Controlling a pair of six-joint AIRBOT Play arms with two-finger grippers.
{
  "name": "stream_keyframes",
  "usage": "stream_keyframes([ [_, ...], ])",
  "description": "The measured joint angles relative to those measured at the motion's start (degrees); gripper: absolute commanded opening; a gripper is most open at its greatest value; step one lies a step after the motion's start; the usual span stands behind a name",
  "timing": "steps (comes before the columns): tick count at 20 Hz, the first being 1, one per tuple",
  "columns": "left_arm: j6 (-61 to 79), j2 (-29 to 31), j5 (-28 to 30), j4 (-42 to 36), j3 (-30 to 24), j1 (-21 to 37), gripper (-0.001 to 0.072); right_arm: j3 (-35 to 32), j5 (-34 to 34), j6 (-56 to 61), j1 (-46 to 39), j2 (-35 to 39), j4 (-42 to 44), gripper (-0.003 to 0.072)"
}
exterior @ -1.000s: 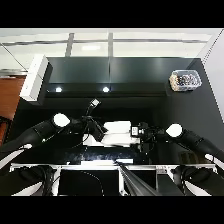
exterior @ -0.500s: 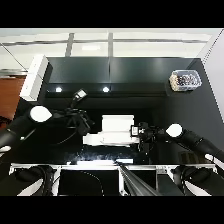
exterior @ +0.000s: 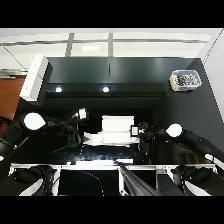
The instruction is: Fold the box and place the chain.
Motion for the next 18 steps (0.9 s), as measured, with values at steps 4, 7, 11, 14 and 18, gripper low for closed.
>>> stream_keyframes([
  [4, 4.24, -0.28, 5.57, -3.02, -3.13, -3.5, 0.0708, 0.02, 0.0, 0.0, 0.0, 0.0, -0.02, 0.0334],
  [7, 5.49, -1.84, 8.74, -6.21, -3.91, -6.93, 0.068, 0.02, 0.02, 0.0, 0.0, 0.0, -0.02, 0.0334],
  [11, 6.03, -4.79, 12.17, -8.07, -4.24, -11.02, 0.055, 0.0, 0.02, 0.0, 0.0, 0.0, -0.02, 0.0334],
  [14, 6.08, -5.97, 14.8, -8.61, -4.22, -12.33, 0.0499, 0.0, 0.04, 0.0, 0.0, 0.0, -0.02, 0.0334],
  [18, 6.14, -6.49, 16.0, -9.99, -4.17, -12.96, 0.034, 0.0, 0.04, 0.0, 0.0, 0.0, -0.04, 0.0334],
])
